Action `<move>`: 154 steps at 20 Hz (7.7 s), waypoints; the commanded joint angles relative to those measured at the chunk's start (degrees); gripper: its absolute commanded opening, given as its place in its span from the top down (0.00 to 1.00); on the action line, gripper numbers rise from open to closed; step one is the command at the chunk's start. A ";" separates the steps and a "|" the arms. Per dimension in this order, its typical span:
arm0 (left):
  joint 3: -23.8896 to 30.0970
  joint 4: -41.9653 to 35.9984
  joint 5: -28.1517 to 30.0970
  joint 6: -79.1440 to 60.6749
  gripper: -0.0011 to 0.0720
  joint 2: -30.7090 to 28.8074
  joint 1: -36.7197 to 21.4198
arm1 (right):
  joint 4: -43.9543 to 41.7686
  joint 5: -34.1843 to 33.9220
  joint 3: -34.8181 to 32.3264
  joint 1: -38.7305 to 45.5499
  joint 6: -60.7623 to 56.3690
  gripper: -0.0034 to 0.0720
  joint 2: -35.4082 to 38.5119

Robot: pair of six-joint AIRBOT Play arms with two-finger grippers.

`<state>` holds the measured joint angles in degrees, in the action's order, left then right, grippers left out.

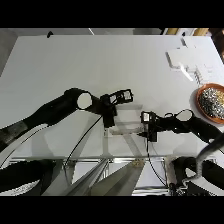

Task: Fold the box and place the chain.

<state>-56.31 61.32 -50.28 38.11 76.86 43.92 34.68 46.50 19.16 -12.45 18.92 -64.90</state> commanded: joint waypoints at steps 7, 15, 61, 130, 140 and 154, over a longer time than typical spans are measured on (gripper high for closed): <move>6.14 1.36 -12.96 0.70 0.98 -3.28 0.09 | -0.02 0.00 0.04 0.02 0.00 0.51 0.00; 13.66 -1.05 -4.96 -15.21 0.42 -6.64 -2.97 | 0.00 0.02 0.04 0.02 0.00 0.51 0.00; 16.83 -20.87 12.00 -34.14 0.87 -1.55 3.32 | -0.02 0.00 0.04 0.02 0.00 0.51 0.00; 20.74 -23.23 11.06 45.81 0.50 -9.09 -1.64 | -0.02 0.00 0.04 0.02 0.00 0.51 0.00; 13.46 -8.92 8.90 61.90 0.50 -2.62 2.69 | -0.02 0.00 0.04 0.02 0.00 0.51 0.00; -10.16 15.21 -17.20 97.44 0.51 11.41 9.35 | -0.02 0.00 0.04 0.02 0.00 0.51 0.00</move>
<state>-61.28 71.40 -59.64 126.52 84.71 51.79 34.68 46.48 19.16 -12.43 18.94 -64.90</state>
